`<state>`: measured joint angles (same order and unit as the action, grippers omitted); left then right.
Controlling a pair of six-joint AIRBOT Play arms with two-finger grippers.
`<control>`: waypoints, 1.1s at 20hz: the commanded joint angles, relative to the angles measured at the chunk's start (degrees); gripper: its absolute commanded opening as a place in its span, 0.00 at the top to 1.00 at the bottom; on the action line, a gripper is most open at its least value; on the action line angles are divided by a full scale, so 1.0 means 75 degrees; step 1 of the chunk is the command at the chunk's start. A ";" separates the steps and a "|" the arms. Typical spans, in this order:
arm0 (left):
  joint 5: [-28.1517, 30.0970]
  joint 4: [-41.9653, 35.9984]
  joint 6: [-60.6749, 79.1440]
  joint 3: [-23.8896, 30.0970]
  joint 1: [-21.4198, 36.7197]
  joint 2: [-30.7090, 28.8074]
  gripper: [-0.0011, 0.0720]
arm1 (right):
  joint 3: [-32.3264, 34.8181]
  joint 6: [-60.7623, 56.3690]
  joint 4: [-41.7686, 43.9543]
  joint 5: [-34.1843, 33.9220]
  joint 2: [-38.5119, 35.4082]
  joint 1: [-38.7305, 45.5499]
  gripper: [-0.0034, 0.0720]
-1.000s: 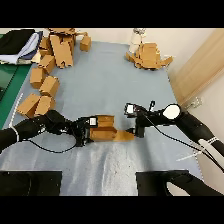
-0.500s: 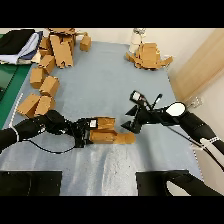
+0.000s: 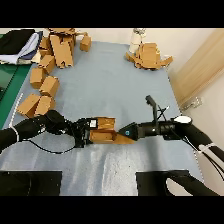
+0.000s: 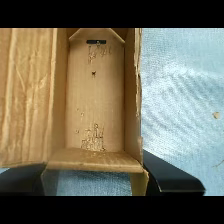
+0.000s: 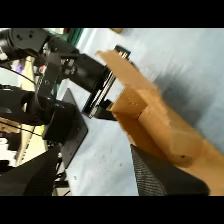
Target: Fold the box.
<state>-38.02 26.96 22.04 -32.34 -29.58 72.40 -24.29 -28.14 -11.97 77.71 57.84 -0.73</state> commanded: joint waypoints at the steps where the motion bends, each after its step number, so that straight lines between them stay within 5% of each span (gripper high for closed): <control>1: -0.0009 0.0003 0.0000 0.0003 -0.0003 0.0006 0.26 | 0.0455 -0.0764 0.0562 -0.1201 0.0006 -0.0734 0.03; 6: -0.0009 0.0000 0.0000 0.0003 -0.0006 0.0006 0.26 | 0.0335 -0.0991 0.1084 -0.1926 0.0000 -0.0871 0.03; 7: -0.0006 0.0003 0.0000 0.0003 -0.0006 0.0006 0.26 | 0.0271 -0.0988 0.1122 -0.1967 0.0003 -0.0871 0.22; 8: -0.0006 0.0000 0.0000 0.0003 -0.0006 0.0006 0.26 | 0.0184 -0.0979 0.1107 -0.2052 0.0003 -0.0871 0.61; 9: -0.0003 0.0003 0.0000 0.0003 -0.0006 0.0006 0.26 | 0.0085 -0.0906 0.1105 -0.2165 0.0009 -0.0871 0.75; 15: 0.0000 0.0003 0.0000 0.0003 -0.0006 0.0006 0.26 | -0.0323 -0.0836 0.1043 -0.2640 0.0157 -0.0877 0.75; 22: -0.0009 0.0000 0.0000 0.0003 -0.0006 0.0006 0.26 | -0.1131 -0.0152 0.1107 -0.3252 0.1941 -0.1883 0.75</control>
<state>-38.06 26.96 22.02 -32.34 -29.58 72.40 -30.11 -32.40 -3.90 56.23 67.61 -12.34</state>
